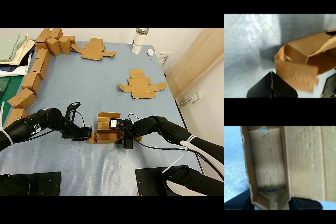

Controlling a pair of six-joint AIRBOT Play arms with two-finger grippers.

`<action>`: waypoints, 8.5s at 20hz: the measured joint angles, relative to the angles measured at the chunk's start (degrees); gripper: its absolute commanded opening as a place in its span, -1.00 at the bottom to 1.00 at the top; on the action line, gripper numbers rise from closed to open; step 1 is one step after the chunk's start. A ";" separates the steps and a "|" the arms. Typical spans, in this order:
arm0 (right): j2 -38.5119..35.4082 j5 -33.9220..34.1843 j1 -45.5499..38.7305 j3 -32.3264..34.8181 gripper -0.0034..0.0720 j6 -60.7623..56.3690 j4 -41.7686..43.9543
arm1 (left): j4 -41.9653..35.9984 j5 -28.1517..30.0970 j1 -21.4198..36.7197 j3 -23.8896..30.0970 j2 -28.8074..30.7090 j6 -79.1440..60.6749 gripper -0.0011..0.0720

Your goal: Fold the box.

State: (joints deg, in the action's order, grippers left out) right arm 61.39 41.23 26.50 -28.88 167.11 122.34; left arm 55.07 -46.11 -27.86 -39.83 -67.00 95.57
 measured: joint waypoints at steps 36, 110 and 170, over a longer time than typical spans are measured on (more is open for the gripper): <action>0.00 -0.02 0.02 0.00 0.50 0.02 -0.02 | -17.38 -3.45 4.50 -2.45 0.00 -15.17 0.04; 0.00 0.04 -0.04 0.00 0.50 0.09 -0.26 | 21.49 -10.75 -15.17 -21.11 -8.74 30.05 0.42; 0.00 0.04 -0.02 0.00 0.50 -0.04 -0.20 | 34.38 -16.48 -22.86 -27.56 -22.25 49.22 -0.93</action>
State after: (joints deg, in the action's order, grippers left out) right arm 61.39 41.28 26.48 -28.88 167.06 122.15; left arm 89.45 -62.59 -50.72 -67.40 -89.25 144.79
